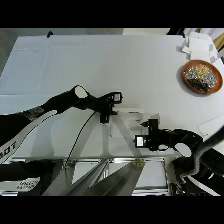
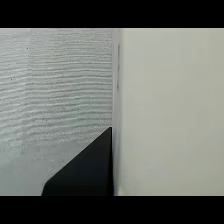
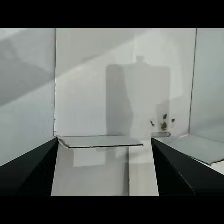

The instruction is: Fold the box and place the chain.

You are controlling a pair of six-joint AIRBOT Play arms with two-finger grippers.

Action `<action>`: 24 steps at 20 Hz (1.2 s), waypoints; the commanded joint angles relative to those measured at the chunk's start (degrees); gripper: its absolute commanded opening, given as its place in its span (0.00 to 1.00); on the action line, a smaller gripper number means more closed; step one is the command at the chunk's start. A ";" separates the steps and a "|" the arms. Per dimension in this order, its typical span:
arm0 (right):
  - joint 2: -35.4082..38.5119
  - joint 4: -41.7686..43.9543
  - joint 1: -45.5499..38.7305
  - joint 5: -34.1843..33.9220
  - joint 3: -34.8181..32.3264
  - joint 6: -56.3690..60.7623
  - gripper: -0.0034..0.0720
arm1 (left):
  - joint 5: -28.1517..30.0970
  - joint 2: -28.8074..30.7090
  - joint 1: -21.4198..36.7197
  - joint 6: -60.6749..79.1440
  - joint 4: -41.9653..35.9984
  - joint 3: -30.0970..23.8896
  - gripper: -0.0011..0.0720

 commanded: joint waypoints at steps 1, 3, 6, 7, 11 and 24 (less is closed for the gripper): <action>-0.09 0.15 0.24 -1.64 1.81 0.13 0.88 | -0.24 -0.04 -0.04 -0.04 -0.17 0.00 0.03; -0.09 0.13 0.24 -1.64 2.97 0.13 0.88 | -0.22 -0.04 -0.04 -0.04 -0.15 0.02 0.03; -0.09 0.15 0.24 -1.49 3.23 0.11 0.88 | -0.22 -0.04 -0.04 -0.04 -0.15 0.00 0.03; -0.09 0.15 0.24 -1.38 3.28 0.11 0.88 | -0.22 -0.04 -0.04 -0.04 -0.15 0.00 0.03; 0.00 0.13 -2.10 0.15 4.72 0.09 0.88 | -0.22 -0.04 -0.04 -0.04 -0.15 0.00 0.03; 2.80 4.20 -12.48 5.53 6.45 0.11 0.88 | -0.24 -0.04 -0.07 -0.04 -0.17 0.00 0.03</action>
